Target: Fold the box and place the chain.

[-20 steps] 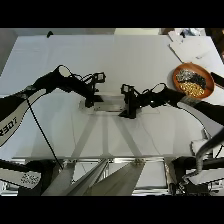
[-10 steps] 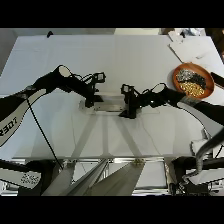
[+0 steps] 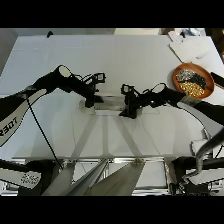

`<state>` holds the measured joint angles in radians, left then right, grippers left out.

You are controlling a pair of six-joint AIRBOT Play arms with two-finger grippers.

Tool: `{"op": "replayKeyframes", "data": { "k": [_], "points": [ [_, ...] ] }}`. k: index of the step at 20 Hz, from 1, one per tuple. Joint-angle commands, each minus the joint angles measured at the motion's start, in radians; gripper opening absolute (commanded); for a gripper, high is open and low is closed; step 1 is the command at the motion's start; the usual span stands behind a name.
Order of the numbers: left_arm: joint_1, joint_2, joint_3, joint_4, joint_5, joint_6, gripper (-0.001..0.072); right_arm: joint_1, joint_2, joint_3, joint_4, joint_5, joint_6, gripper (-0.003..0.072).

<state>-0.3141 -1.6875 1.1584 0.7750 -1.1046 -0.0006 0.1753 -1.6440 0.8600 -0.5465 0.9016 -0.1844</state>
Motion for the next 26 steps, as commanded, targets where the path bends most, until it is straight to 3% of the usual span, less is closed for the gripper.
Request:
{"op": "replayKeyframes", "data": {
  "k": [1,13,14,17,18,21,26],
  "points": [
    [0.001,0.000,0.000,0.000,0.002,0.000,0.0014,0.000,0.000,0.000,0.001,-0.001,-0.001,0.0502],
    [0.001,0.002,0.000,-0.004,0.002,0.000,0.0032,0.000,0.000,0.000,0.001,-0.001,-0.001,0.0502],
    [0.002,0.005,0.000,-0.003,0.002,0.000,0.0107,0.000,0.000,0.000,0.001,-0.001,-0.001,0.0502],
    [0.002,0.019,0.000,0.001,0.010,0.000,0.0532,0.000,0.000,0.000,0.001,-0.001,-0.001,0.0502],
    [0.003,0.027,0.000,0.001,0.009,0.000,0.0585,0.000,0.000,0.000,0.001,-0.001,-0.001,0.0502],
    [0.004,0.074,0.000,0.041,0.008,-0.016,0.0583,0.000,0.000,0.000,0.001,-0.001,-0.001,0.0502],
    [0.004,0.258,0.000,0.352,-0.011,-0.209,0.0583,0.000,0.000,0.000,0.001,0.000,-0.001,0.0502]
  ]
}}
